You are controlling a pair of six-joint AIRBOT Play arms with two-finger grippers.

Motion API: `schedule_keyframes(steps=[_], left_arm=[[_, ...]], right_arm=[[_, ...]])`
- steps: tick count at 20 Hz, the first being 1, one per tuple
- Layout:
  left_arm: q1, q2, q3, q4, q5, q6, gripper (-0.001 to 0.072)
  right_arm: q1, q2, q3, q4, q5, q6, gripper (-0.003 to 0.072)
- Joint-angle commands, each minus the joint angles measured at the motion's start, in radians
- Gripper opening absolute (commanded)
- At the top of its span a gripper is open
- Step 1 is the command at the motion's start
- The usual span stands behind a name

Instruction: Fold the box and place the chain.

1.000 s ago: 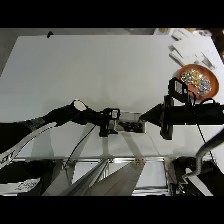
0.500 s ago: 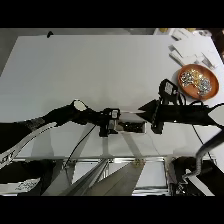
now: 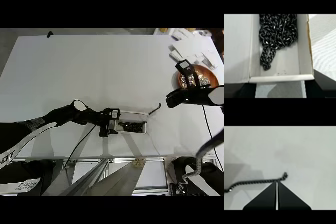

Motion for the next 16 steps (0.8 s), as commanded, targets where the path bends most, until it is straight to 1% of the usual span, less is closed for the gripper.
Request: schedule_keyframes(steps=[1,2,5,9,12,14,15,16], left_arm=[[0.000,0.001,0.000,0.000,0.000,0.000,0.0271],[0.000,0.001,0.000,0.000,0.000,0.000,0.0271],[0.000,0.001,0.000,0.000,0.000,0.000,0.0271],[0.000,0.001,0.000,0.000,0.000,0.000,0.0271],[0.000,0.001,0.000,0.000,0.000,0.000,0.0271],[0.000,0.001,0.000,0.000,0.000,0.000,0.0271],[0.000,0.001,0.000,0.000,0.000,0.000,0.0271],[0.000,0.001,0.000,0.000,0.000,0.000,0.0271]], right_arm=[[-0.019,-0.147,0.004,-0.077,-0.020,0.188,0.0213],[-0.019,-0.181,0.004,-0.078,-0.022,0.201,0.0228],[-0.019,-0.246,0.004,-0.078,-0.042,0.201,0.0228],[0.042,-0.294,0.004,-0.113,-0.083,0.205,0.0224],[0.069,-0.328,0.004,-0.163,-0.087,0.275,0.0223],[0.069,-0.333,0.004,-0.162,-0.090,0.275,0.0208],[0.069,-0.333,0.004,-0.163,-0.095,0.275,0.0175],[0.069,-0.333,0.004,-0.162,-0.103,0.275,0.0174]])
